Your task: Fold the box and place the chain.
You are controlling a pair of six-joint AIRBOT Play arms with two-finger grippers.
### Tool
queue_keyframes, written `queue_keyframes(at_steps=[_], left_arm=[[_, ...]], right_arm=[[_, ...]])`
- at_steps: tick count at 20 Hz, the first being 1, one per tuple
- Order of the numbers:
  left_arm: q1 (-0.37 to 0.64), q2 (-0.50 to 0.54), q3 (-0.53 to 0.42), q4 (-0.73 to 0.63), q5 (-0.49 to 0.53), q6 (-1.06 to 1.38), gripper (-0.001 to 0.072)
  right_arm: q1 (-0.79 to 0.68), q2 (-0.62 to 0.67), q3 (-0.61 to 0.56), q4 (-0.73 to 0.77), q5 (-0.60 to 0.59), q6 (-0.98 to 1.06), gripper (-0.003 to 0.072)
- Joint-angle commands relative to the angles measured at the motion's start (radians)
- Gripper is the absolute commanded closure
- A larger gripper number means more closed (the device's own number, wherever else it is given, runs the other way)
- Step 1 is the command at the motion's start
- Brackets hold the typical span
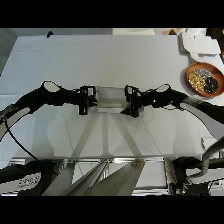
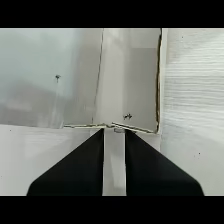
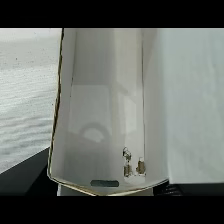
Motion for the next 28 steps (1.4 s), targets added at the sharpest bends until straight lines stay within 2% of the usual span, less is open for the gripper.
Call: queue_keyframes(at_steps=[1, 3, 4, 5, 18, 24, 28], left_arm=[[-0.001, 0.000, 0.000, -0.019, -0.021, 0.007, 0.0578], [-0.001, 0.000, -0.002, -0.019, -0.032, 0.007, 0.0583], [-0.001, 0.000, -0.002, -0.019, -0.039, 0.007, 0.0679], [-0.001, 0.000, -0.002, -0.019, -0.045, 0.010, 0.0699], [0.009, 0.006, -0.002, -0.033, -0.049, 0.010, 0.0699], [0.058, 0.108, -0.002, -0.037, -0.051, 0.005, 0.0699], [0.102, 0.122, -0.002, -0.032, -0.032, -0.078, 0.0699]], right_arm=[[0.000, 0.000, 0.001, 0.000, 0.000, 0.000, 0.0240], [0.000, 0.000, 0.001, 0.000, 0.000, 0.000, 0.0240], [0.000, 0.000, 0.001, 0.000, 0.000, 0.000, 0.0240], [0.000, 0.000, 0.001, 0.000, 0.000, 0.000, 0.0240], [0.000, -0.001, 0.001, 0.000, 0.000, 0.000, 0.0240], [0.000, 0.000, 0.001, 0.000, 0.000, 0.000, 0.0240], [0.000, 0.000, 0.001, 0.000, 0.000, 0.000, 0.0240]])
